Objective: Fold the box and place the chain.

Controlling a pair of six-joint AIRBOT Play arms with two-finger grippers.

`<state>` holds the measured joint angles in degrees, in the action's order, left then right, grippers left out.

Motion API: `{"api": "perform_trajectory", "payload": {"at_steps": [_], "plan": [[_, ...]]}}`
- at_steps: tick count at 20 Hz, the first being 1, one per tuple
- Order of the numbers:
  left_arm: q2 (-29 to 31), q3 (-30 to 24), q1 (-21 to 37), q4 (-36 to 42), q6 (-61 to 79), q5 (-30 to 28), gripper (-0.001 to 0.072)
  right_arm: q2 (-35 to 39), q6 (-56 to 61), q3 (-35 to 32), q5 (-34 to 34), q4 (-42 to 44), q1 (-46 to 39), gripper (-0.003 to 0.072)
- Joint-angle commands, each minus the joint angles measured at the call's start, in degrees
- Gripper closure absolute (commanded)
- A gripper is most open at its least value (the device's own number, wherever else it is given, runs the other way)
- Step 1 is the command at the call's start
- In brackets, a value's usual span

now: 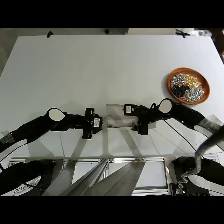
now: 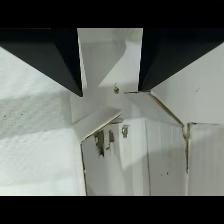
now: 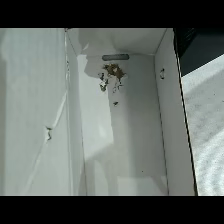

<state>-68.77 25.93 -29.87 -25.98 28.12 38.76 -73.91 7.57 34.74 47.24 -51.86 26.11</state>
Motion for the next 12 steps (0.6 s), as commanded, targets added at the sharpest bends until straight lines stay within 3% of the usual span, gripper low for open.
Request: {"api": "perform_trajectory", "payload": {"at_steps": [1, 2, 4, 9, 12], "plan": [[-0.04, 0.00, -1.01, 0.68, 0.61, 1.07, 0.0320, 0.04, 0.02, 0.02, 0.00, 0.00, 0.00, 0.0277], [-0.04, 0.00, -1.86, 0.72, 0.61, 0.70, 0.0328, 0.04, 0.02, 0.02, 0.02, 0.02, 0.00, 0.0277], [-0.15, 0.00, -3.13, 0.90, 0.61, -1.49, 0.0442, 0.04, 0.02, 0.02, 0.00, 0.02, 0.00, 0.0277], [-1.97, 0.00, -3.45, 3.06, 0.26, -4.94, 0.0459, 0.04, 0.02, 0.02, 0.00, 0.00, 0.00, 0.0277], [-1.60, 0.00, -3.43, 3.04, -3.17, -3.87, 0.0458, 0.04, 0.02, 0.02, 0.02, 0.00, 0.00, 0.0277]]}}
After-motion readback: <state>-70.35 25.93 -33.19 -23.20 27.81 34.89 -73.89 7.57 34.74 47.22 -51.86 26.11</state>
